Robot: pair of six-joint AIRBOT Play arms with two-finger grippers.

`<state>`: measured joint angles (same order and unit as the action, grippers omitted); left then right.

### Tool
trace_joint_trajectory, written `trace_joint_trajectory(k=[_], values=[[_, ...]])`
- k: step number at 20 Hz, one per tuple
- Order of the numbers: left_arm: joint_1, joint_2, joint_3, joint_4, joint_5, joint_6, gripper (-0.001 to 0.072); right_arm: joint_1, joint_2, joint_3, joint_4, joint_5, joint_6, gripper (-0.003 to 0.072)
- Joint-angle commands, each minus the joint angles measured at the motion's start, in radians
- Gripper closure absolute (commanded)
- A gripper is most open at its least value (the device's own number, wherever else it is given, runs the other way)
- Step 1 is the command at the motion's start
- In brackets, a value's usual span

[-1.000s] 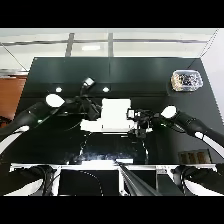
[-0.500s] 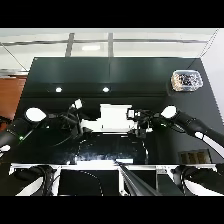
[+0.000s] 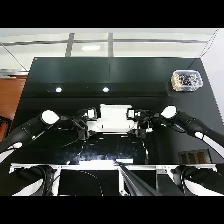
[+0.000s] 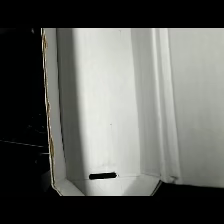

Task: Fold the box and place the chain.

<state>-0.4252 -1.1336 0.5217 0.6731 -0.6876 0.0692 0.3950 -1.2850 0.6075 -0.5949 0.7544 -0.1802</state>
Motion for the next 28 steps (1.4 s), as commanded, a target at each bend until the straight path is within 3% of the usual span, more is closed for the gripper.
trace_joint_trajectory(k=[1, 5, 6, 7, 8, 9, 14, 19, 24, 27, 28], values=[[-0.021, -0.04, 0.038, -0.012, 0.035, 0.01, 0.0011, 0.0, 0.001, 0.001, 0.0, 0.0, 0.0, 0.0262], [-0.022, -0.071, 0.079, -0.001, -0.032, 0.011, 0.0052, 0.0, 0.001, 0.001, 0.0, 0.0, 0.0, 0.0262], [-0.022, -0.083, 0.088, 0.011, -0.07, 0.011, 0.0112, 0.0, 0.001, 0.001, 0.0, 0.0, 0.0, 0.0262], [-0.022, -0.093, 0.096, 0.023, -0.098, 0.01, 0.0236, 0.0, 0.001, 0.001, 0.0, 0.0, 0.0, 0.0262], [-0.022, -0.099, 0.102, 0.021, -0.111, 0.01, 0.0417, 0.0, 0.001, 0.001, 0.0, 0.0, 0.0, 0.0262], [-0.022, -0.1, 0.103, 0.011, -0.108, 0.01, 0.0484, 0.0, 0.001, 0.001, 0.0, 0.0, 0.0, 0.0262], [-0.022, -0.1, 0.103, -0.043, -0.09, 0.01, 0.049, 0.0, 0.0, 0.001, 0.0, 0.0, 0.0, 0.0262], [-0.068, -0.149, 0.103, -0.199, -0.086, 0.036, 0.049, 0.0, 0.0, 0.001, 0.0, 0.0, 0.0, 0.0262], [-0.036, -0.153, 0.11, -0.176, -0.075, 0.032, 0.049, 0.0, 0.001, 0.001, 0.0, 0.0, 0.0, 0.0262], [-0.029, -0.154, 0.11, -0.175, -0.078, 0.032, 0.0464, 0.0, 0.0, 0.001, 0.0, 0.0, 0.0, 0.0262], [-0.031, -0.154, 0.11, -0.174, -0.08, 0.033, 0.0409, 0.0, 0.0, 0.001, 0.0, 0.0, 0.0, 0.0262]])
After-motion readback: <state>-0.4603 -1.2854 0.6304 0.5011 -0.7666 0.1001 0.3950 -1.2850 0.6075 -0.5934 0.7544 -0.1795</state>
